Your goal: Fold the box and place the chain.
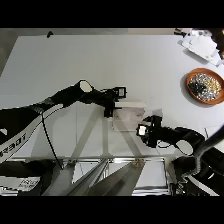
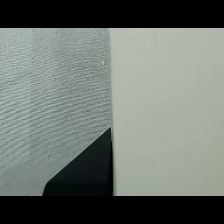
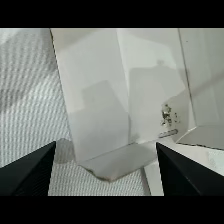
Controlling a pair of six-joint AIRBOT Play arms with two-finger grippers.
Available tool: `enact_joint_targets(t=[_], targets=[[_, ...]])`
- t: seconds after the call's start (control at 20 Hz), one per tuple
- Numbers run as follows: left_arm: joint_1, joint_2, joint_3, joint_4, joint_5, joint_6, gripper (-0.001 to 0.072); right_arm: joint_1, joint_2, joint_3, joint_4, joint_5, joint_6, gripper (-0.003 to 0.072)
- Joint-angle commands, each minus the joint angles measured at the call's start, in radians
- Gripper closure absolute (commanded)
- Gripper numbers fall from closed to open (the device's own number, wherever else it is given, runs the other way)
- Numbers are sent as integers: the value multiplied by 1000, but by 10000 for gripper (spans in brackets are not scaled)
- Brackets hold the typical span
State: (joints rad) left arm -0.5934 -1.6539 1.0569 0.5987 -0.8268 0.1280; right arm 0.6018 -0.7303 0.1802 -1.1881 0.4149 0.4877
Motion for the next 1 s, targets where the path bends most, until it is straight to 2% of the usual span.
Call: enact_joint_targets(t=[0.0,0.3,0.7,0.95], targets=[[0,-1,0,0,0,0,699,-38,-31,-6,72,-61,-132,-5],[0,-1,0,0,0,0,699,-131,0,-1,149,-71,-212,15],[0,-1,0,0,0,0,699,-172,3,28,393,-53,-440,14],[0,-1,0,0,0,0,699,-383,-12,44,669,126,-775,14]])
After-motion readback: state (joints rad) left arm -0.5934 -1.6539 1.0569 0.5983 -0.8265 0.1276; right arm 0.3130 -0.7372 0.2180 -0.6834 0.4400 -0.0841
